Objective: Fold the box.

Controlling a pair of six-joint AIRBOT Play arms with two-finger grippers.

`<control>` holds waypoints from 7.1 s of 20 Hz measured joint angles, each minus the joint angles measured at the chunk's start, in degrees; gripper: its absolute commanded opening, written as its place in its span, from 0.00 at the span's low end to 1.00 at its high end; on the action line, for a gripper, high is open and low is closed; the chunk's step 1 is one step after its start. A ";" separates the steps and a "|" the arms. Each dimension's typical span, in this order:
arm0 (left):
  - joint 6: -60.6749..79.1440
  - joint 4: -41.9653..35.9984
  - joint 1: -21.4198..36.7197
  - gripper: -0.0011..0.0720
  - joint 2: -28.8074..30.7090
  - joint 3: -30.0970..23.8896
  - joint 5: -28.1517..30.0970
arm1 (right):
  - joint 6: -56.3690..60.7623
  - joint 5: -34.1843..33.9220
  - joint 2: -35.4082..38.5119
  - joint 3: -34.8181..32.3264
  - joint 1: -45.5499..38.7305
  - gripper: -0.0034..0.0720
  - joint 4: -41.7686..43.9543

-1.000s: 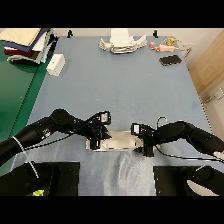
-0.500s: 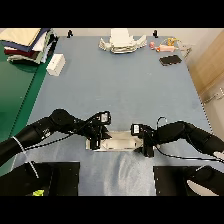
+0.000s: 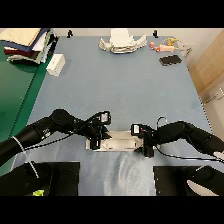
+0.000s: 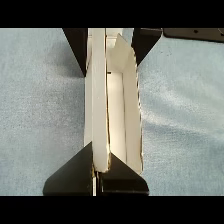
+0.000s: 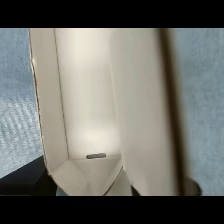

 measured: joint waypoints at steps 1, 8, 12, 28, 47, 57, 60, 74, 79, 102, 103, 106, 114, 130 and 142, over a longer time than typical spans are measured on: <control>0.00 -0.09 0.00 0.03 -0.02 0.00 -0.02 | 0.00 -0.04 0.00 0.00 0.00 0.84 -0.02; -0.11 -0.35 0.00 0.61 -0.04 -0.04 -0.72 | 0.04 -0.35 -0.02 -0.04 0.00 0.84 -0.17; -2.29 -0.46 0.02 0.61 -0.04 -0.04 -0.59 | 0.02 -0.20 -0.02 -0.04 0.00 0.84 -0.15; -45.27 26.16 0.07 0.03 18.67 0.00 -4.20 | 0.02 0.04 -0.02 -0.04 0.00 0.84 -0.13; -71.78 3.89 4.72 0.03 -8.59 12.74 -10.08 | 0.02 0.04 -0.02 -0.04 0.00 0.84 -0.13; -71.67 1.68 6.16 0.03 -20.11 13.16 -16.39 | 0.02 0.04 -0.02 -0.04 0.00 0.84 -0.13; -69.99 1.44 6.14 0.03 -21.07 13.22 -17.25 | 0.02 0.04 -0.02 -0.04 0.00 0.84 -0.15; -57.33 8.57 6.80 0.03 -5.55 17.16 -17.07 | 0.02 0.02 -0.02 -0.04 0.00 0.84 -0.15; -53.31 19.96 6.80 0.95 11.37 12.04 -20.06 | 0.02 0.02 -0.02 -0.04 0.00 0.84 -0.15; -6.60 13.00 -3.56 0.38 5.73 -4.94 1.40 | 0.00 0.02 0.00 -0.04 0.00 0.84 -1.42; -5.77 12.37 -4.20 0.32 5.22 -4.92 2.25 | 0.00 0.02 0.00 -0.04 0.02 0.84 -1.42; -4.46 10.69 -6.27 0.32 3.80 -4.92 5.11 | 0.00 0.02 0.00 -0.04 0.00 0.84 -1.44; -3.65 6.38 -10.10 0.84 0.04 -4.59 10.19 | 0.00 0.04 0.00 -0.04 0.00 0.84 -1.46; -31.95 26.34 -10.64 0.03 11.37 -1.92 2.29 | 0.04 0.02 0.00 -0.02 0.00 0.84 -1.46; -109.37 49.92 2.82 0.03 27.41 -1.95 -16.35 | 0.02 0.02 0.00 -0.02 0.00 0.84 -1.44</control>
